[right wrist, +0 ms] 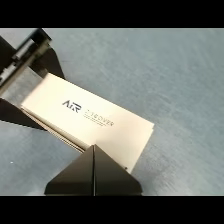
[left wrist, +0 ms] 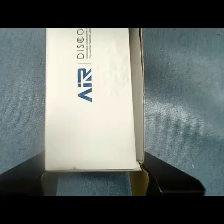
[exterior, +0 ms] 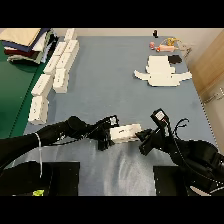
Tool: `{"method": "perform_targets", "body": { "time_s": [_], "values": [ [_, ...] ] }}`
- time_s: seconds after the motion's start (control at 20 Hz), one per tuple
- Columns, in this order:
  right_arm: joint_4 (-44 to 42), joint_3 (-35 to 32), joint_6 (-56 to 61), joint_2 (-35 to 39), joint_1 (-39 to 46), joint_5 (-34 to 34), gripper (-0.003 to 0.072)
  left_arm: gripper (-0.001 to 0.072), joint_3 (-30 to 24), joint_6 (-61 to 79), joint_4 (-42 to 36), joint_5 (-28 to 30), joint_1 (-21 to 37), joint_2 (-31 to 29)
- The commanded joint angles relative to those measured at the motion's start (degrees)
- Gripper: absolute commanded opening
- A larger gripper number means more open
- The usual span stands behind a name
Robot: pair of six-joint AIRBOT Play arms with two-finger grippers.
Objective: Fold the box.
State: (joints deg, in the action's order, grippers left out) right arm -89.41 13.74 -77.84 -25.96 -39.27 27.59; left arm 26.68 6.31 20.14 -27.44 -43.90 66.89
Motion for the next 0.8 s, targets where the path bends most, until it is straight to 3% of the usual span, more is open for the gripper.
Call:
{"method": "perform_targets", "body": {
  "time_s": [0.0,0.75],
  "values": [
    [4.17,0.07,3.06,-2.6,0.0,1.18,0.0004,0.0243,0.04,0.11,0.02,0.11,0.07,0.02],
    [3.06,-1.2,3.93,-5.51,-0.02,2.45,0.0004,0.0243,0.04,0.11,0.02,0.11,0.07,0.0]
  ]
}}
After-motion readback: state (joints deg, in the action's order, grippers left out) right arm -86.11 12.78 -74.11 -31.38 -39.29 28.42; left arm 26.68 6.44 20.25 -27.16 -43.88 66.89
